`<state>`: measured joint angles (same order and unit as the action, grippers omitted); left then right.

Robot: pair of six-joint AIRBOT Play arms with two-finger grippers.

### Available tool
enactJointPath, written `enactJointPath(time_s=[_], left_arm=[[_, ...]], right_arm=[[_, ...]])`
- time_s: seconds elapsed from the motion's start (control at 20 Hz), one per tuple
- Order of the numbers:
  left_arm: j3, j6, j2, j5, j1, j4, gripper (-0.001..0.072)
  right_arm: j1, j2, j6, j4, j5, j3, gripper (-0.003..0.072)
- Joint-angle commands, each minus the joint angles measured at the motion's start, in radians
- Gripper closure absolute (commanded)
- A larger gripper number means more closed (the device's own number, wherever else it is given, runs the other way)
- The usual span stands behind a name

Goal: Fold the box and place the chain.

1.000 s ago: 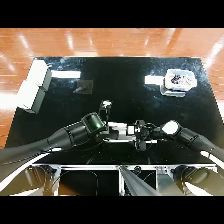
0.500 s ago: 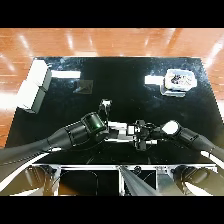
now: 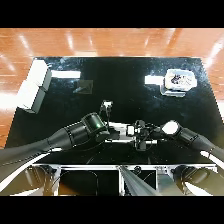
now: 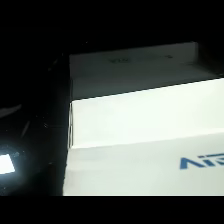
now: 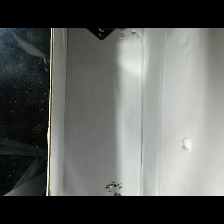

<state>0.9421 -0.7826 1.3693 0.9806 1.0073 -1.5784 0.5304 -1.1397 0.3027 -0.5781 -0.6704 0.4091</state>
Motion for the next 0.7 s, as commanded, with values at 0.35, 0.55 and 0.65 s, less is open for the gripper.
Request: enactJointPath(time_s=[0.35, 0.55, 0.65], left_arm=[[0.000, 0.000, 0.008, 0.005, -0.001, -0.001, 0.0524], [0.000, -0.003, 0.008, 0.004, -0.001, -0.001, 0.0523], [0.000, -0.003, 0.011, 0.004, -0.001, -0.001, 0.0523]], right_arm=[[0.000, 0.000, -0.003, 0.001, 0.002, 0.001, 0.0143], [0.000, 0.000, -0.004, 0.002, 0.002, 0.001, 0.0142], [0.000, 0.000, -0.003, 0.002, 0.002, 0.001, 0.0143]])
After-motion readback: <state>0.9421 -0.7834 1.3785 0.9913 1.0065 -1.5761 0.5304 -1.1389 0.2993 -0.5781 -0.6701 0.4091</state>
